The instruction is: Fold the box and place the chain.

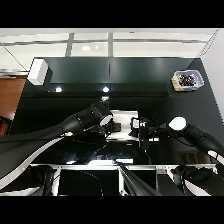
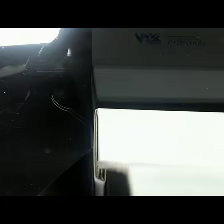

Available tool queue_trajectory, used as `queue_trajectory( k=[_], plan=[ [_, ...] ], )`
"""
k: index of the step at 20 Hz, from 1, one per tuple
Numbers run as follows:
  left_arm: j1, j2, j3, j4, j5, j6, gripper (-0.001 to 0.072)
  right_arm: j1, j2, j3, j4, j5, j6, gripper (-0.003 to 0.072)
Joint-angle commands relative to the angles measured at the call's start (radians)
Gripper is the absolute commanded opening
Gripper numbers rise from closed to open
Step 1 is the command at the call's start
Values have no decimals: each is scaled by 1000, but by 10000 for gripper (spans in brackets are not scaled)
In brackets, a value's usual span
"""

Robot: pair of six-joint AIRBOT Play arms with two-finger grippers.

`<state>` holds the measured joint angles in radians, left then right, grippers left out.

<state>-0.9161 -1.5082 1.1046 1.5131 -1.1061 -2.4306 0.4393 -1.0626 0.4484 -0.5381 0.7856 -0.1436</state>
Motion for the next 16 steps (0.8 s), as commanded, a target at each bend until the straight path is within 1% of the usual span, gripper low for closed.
queue_trajectory(
  k=[1,4,6,9,11,12,14,15,16],
  plan=[
    [1,1,0,0,0,-1,25,10,-6,0,8,-11,15,14],
    [1,1,0,0,-5,0,26,5,-2,5,6,-11,17,14],
    [1,1,0,0,-6,0,27,-23,29,25,0,19,57,14],
    [2,1,0,-3,-11,-1,25,-121,127,62,-66,130,133,14],
    [2,1,0,-3,-23,-1,25,-214,197,69,-116,201,192,14],
    [2,1,0,-3,-25,-1,25,-262,214,69,-165,225,226,14],
    [2,1,0,-3,-25,-1,25,-329,211,56,-256,231,314,14],
    [2,1,0,-3,-25,-1,25,-344,210,35,-274,220,314,15],
    [2,1,0,-3,-25,-1,25,-344,210,6,-275,192,303,135]
  ],
)
